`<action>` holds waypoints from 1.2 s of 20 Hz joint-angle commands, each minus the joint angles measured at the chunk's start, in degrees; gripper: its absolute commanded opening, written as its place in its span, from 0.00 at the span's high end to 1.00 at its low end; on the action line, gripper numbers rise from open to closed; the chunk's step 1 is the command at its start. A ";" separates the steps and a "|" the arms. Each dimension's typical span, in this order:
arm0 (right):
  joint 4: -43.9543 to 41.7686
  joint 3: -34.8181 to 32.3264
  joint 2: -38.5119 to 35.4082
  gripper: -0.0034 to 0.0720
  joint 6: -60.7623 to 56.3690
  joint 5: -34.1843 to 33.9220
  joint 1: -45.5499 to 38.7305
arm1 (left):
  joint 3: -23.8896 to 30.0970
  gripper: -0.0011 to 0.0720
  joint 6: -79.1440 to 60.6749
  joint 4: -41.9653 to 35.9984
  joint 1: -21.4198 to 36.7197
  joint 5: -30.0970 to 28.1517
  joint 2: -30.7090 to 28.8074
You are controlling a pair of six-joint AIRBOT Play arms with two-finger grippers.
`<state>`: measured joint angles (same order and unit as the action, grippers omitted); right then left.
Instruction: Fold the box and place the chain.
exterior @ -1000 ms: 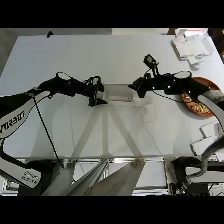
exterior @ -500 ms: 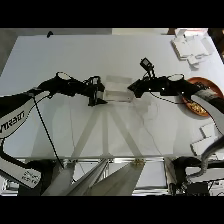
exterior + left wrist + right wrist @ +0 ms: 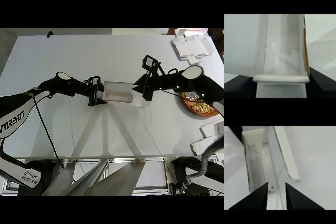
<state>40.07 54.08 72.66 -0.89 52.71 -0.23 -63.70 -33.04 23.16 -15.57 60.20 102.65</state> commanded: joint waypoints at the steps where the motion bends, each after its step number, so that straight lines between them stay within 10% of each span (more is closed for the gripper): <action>1: 12.59 -0.44 -2.99 0.52 -1.88 1.90 0.04 | -0.04 0.47 0.04 0.00 0.00 -0.02 0.00; 5: 13.38 -1.70 2.03 0.37 1.99 -2.84 0.07 | -0.04 0.47 0.04 0.00 0.00 0.00 0.00; 14: 1.49 -1.70 12.37 0.38 19.87 -3.52 2.36 | -0.04 0.47 0.04 -0.02 0.00 0.00 0.00; 20: 0.35 -1.70 13.77 0.65 19.82 -3.48 2.78 | -0.04 0.47 0.04 -0.02 0.00 0.00 0.00; 24: -3.34 -1.70 13.79 0.66 19.85 -3.58 2.80 | -0.04 0.47 0.04 -0.02 0.00 0.00 0.00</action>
<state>39.44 52.38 86.28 18.72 49.15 2.48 -63.70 -32.97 23.14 -15.57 60.23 102.65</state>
